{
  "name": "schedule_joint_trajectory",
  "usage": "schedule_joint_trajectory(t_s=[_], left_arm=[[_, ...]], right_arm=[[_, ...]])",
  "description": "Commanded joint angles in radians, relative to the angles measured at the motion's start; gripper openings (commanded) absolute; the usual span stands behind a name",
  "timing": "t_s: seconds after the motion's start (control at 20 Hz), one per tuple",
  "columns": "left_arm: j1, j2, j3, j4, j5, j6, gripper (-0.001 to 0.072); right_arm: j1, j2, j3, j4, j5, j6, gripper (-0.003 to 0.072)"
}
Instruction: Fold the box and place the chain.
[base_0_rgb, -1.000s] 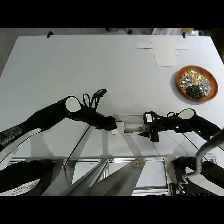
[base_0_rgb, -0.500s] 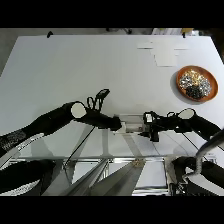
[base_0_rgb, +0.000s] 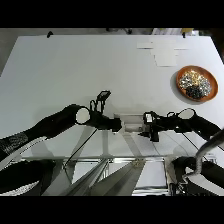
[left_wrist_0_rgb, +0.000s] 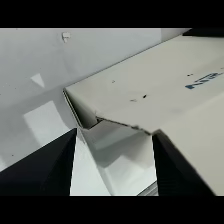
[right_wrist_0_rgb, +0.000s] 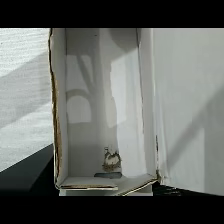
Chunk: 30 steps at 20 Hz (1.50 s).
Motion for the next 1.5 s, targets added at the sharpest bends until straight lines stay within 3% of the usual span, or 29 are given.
schedule_joint_trajectory(t_s=[0.0,0.25,0.5,0.65,0.85,1.35,1.45], left_arm=[[-0.023,-0.012,0.016,0.071,0.007,-0.119,0.0503],[-0.038,-0.018,0.043,0.109,-0.013,-0.197,0.0490],[-0.050,-0.030,0.136,0.205,-0.143,-0.290,0.0488],[-0.056,-0.072,0.214,0.232,-0.266,-0.451,0.0407],[-0.093,-0.143,0.327,0.293,-0.311,-0.470,0.0366],[-0.137,-0.219,0.333,0.425,-0.352,-0.663,0.0361],[-0.139,-0.219,0.333,0.450,-0.341,-0.704,0.0329]], right_arm=[[0.000,0.000,0.001,0.000,0.000,0.000,0.0409],[0.000,0.000,0.001,0.000,0.000,0.000,0.0409],[0.000,0.000,0.001,0.000,0.000,0.000,0.0409],[0.000,0.000,0.001,0.000,0.000,0.000,0.0409],[0.000,0.000,0.001,0.000,0.000,0.000,0.0409],[0.000,0.000,0.001,0.000,0.000,0.000,0.0409],[0.000,0.000,0.001,0.000,0.000,0.000,0.0409]])
